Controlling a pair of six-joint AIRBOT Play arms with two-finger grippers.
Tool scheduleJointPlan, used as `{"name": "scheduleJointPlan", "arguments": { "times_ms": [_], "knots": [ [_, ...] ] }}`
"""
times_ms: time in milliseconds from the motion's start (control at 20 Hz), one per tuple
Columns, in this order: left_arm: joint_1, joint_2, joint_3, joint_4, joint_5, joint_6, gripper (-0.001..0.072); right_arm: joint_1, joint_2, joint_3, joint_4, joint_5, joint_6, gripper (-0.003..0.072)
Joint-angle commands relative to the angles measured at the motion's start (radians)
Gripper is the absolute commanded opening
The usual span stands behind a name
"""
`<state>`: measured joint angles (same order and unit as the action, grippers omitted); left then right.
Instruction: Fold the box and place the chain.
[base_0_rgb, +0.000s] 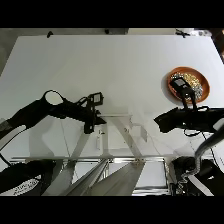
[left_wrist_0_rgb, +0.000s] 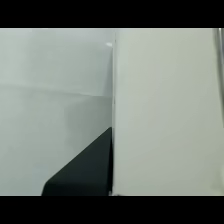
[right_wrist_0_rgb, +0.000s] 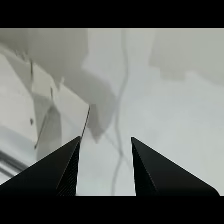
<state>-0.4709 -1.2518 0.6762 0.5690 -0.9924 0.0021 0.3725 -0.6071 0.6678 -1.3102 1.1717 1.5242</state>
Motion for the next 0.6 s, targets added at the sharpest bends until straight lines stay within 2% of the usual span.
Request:
{"name": "scheduleJointPlan", "arguments": {
  "times_ms": [0,150,350,550],
  "knots": [
    [-0.068,-0.048,-0.02,-0.021,0.158,0.141,0.0006,-0.005,0.035,0.001,0.002,-0.03,0.043,0.0373],
    [-0.065,-0.087,-0.02,-0.094,0.209,0.192,0.0005,-0.005,0.035,0.0,0.001,-0.043,0.043,0.0373],
    [-0.065,-0.088,-0.02,-0.129,0.301,0.211,0.0005,-0.005,0.035,0.0,0.001,-0.069,0.043,0.0373],
    [-0.064,-0.088,-0.019,-0.154,0.331,0.232,0.0004,-0.005,0.035,0.0,0.0,-0.101,0.042,0.0373]
  ]
}}
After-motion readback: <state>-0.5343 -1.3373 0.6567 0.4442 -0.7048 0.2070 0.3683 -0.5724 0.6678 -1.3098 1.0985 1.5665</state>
